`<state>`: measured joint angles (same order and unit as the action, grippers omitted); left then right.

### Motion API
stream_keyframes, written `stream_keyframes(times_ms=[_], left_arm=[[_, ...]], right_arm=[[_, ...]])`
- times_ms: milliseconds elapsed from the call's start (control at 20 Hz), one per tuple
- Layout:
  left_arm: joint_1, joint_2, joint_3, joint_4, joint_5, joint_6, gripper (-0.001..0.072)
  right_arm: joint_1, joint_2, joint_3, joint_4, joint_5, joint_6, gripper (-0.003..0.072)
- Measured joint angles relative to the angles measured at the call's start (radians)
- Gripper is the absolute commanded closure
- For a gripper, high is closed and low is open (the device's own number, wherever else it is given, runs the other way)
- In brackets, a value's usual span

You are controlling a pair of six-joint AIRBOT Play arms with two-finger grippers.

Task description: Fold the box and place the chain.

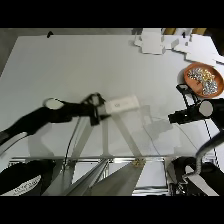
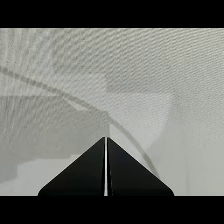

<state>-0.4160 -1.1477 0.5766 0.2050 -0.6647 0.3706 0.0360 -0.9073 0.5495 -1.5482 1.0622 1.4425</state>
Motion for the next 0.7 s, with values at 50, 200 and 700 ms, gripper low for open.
stream_keyframes(times_ms=[50, 200, 700], left_arm=[[0.056, 0.050, 0.000, 0.031, 0.015, -0.060, 0.0499], [0.264, 0.192, 0.000, 0.171, 0.041, -0.294, 0.0496], [0.740, 0.252, -0.003, 0.802, -0.024, -1.131, 0.0409]], right_arm=[[0.000, 0.000, 0.000, 0.000, 0.000, 0.000, 0.0675], [0.000, 0.000, 0.000, 0.000, 0.000, 0.000, 0.0675], [0.000, 0.000, 0.000, 0.000, 0.000, 0.000, 0.0675]])
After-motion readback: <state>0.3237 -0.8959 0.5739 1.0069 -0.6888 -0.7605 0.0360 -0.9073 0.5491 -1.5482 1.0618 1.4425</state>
